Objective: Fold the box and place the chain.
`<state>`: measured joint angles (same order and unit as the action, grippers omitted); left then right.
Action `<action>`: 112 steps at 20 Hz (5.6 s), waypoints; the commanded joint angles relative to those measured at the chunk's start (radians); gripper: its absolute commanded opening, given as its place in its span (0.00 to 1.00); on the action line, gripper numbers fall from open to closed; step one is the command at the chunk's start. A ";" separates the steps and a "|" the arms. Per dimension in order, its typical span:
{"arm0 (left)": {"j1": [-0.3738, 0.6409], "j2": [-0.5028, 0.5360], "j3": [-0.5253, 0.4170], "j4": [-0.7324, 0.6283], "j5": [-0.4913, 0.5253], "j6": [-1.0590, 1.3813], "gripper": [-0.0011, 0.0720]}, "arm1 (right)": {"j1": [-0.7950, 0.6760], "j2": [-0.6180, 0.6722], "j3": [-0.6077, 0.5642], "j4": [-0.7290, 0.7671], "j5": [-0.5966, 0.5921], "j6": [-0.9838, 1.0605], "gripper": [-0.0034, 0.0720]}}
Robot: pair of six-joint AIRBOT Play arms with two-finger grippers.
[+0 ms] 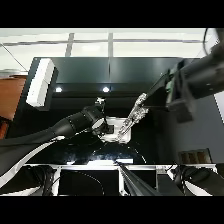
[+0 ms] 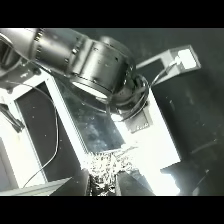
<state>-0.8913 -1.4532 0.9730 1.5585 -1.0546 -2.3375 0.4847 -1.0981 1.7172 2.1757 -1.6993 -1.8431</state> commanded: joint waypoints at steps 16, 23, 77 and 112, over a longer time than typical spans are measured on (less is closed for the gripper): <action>0.000 -0.001 0.000 0.000 0.005 0.000 0.06 | 0.019 0.000 -0.336 -0.105 0.173 0.062 0.07; 0.000 -0.001 0.000 0.000 0.004 0.000 0.06 | 0.042 0.000 -0.431 -0.082 0.137 0.081 0.07; 0.476 0.308 -0.106 -0.583 -0.216 1.323 0.88 | -0.354 0.097 -0.498 -0.394 0.206 0.108 0.71; 0.436 0.126 -0.324 -1.054 0.222 2.595 0.97 | -0.354 0.096 -0.498 -0.396 0.333 0.100 0.98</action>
<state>-0.4541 -1.3243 0.6449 0.5045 -0.8364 0.2584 0.1310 -1.0016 1.2190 1.7790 -1.3647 -1.7435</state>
